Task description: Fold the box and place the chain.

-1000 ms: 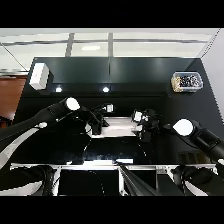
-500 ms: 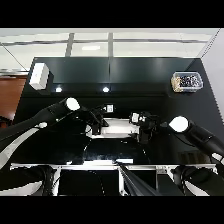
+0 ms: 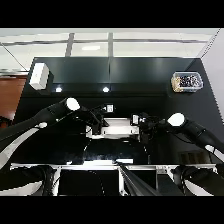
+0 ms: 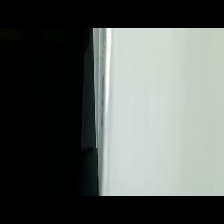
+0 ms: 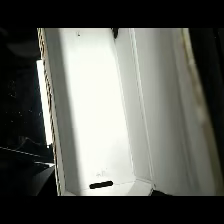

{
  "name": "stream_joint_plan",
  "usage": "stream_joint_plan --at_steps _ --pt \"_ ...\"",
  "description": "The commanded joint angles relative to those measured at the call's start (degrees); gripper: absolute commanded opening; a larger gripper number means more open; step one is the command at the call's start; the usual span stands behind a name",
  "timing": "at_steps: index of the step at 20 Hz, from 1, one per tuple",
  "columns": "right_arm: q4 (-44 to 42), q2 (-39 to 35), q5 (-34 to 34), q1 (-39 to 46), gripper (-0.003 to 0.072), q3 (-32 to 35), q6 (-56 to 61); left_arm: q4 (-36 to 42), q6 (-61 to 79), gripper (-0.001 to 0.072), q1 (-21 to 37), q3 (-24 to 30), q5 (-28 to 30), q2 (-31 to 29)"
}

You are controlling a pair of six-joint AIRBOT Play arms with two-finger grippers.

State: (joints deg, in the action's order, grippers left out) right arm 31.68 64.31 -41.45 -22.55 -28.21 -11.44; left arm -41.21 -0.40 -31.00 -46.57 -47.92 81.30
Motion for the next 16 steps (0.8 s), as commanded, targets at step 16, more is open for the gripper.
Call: stream_joint_plan --at_steps 16 --pt "-2.9 3.2 1.8 0.6 0.0548 2.0 -7.1 -0.1 0.0 0.0026 0.0 0.0 -0.1 0.0"
